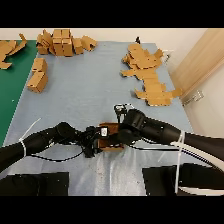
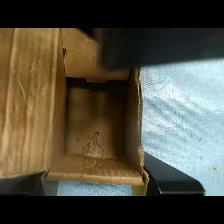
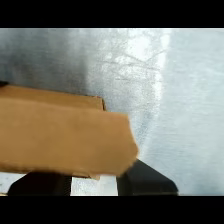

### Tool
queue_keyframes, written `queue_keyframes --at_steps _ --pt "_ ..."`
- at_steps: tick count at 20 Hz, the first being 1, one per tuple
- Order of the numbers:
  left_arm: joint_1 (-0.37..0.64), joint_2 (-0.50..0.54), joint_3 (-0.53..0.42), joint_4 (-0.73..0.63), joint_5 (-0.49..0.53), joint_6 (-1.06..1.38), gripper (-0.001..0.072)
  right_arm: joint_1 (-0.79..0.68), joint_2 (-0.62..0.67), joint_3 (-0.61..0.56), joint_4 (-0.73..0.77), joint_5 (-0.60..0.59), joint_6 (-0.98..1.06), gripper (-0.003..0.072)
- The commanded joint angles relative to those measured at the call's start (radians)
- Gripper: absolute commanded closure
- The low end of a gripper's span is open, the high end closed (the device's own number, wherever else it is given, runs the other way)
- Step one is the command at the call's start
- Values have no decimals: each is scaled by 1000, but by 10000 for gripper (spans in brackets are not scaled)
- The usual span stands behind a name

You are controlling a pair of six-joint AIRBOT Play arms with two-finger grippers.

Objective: Fold the box.

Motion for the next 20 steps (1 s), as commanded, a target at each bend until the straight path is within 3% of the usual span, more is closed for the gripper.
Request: queue_keyframes --at_steps 1,7,9,13,16,17,19,20 --pt "0 0 0 0 0 0 347 13 -67 42 -28 -51 54 304" --pt "0 0 0 0 0 0 347 13 -112 42 -28 -17 103 342" --pt "0 0 0 0 0 0 347 13 -126 42 -27 -17 103 423" --pt "0 0 0 0 0 0 347 13 -132 42 -29 -18 103 668" --pt "0 0 0 0 0 0 347 13 -131 42 -29 -24 102 684" --pt "0 0 0 0 0 0 347 13 -130 42 -28 -24 102 633" --pt "0 0 0 0 0 0 347 13 -123 49 -28 -27 102 251" --pt "0 0 0 0 0 0 347 13 -116 56 -29 -27 102 177"
